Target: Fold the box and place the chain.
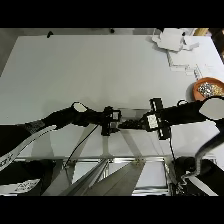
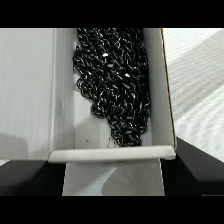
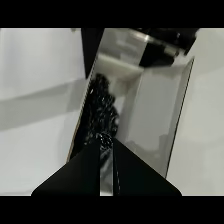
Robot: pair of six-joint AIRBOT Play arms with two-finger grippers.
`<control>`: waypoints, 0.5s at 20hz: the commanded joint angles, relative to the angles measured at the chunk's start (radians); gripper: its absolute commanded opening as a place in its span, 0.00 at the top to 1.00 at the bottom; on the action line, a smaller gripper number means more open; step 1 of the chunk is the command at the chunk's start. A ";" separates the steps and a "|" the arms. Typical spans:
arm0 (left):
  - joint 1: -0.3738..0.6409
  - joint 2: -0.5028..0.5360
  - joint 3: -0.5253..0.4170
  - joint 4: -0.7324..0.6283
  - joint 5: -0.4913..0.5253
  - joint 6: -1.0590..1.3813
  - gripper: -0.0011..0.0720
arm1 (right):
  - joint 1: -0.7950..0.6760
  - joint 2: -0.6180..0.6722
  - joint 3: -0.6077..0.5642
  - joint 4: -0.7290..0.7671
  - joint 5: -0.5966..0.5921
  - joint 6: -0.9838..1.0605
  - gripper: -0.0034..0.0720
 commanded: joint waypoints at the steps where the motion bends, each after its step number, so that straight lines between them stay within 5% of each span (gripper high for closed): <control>1: 0.000 0.000 0.000 0.000 0.000 0.000 0.45 | 0.037 -0.002 -0.001 0.039 -0.080 0.003 0.92; 8: 0.000 0.000 0.000 0.000 0.000 0.000 0.45 | 0.037 -0.109 -0.010 0.053 -0.090 0.050 0.92; 10: 0.000 0.000 0.000 0.000 0.000 0.000 0.45 | 0.037 -0.150 -0.015 0.043 -0.091 0.049 0.78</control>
